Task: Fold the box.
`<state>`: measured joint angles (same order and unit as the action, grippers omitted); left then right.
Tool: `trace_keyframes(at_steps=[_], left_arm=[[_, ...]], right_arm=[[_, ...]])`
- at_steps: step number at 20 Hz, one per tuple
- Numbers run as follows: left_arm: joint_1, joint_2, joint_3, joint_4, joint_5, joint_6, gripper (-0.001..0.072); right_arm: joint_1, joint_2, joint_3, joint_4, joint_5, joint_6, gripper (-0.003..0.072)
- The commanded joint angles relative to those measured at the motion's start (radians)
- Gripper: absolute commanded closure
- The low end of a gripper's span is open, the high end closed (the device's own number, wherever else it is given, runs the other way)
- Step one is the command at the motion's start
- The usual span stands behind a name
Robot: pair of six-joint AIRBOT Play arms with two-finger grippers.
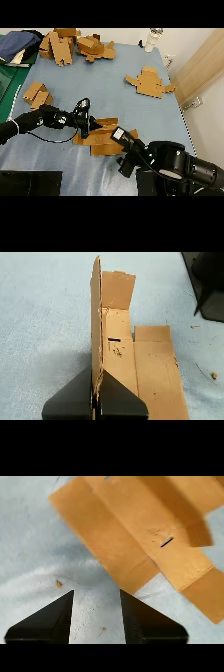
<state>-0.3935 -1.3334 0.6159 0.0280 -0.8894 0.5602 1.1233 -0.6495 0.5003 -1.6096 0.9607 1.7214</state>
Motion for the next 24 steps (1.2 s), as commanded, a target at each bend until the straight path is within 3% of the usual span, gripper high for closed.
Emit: trace_keyframes(at_steps=[1, 7, 12, 17, 24], left_arm=[[0.000, 0.000, -0.001, 0.002, -0.002, 0.000, 0.0697], [0.000, 0.000, -0.001, 0.002, -0.001, 0.000, 0.0698], [0.000, 0.000, -0.001, 0.002, -0.002, 0.000, 0.0697], [0.000, 0.000, -0.001, 0.002, -0.003, 0.000, 0.0697], [0.000, 0.000, -0.001, 0.002, -0.003, 0.000, 0.0697]], right_arm=[[0.087, -0.048, -0.041, -0.073, -0.008, -0.032, 0.0224], [0.086, -0.184, -0.041, -0.171, -0.125, -0.140, 0.0223], [0.085, -0.262, -0.041, -0.244, -0.152, -0.143, 0.0225], [0.085, -0.274, -0.041, -0.370, -0.236, -0.059, 0.0249], [0.082, -0.273, -0.042, -0.404, -0.264, -0.053, 0.0247]])
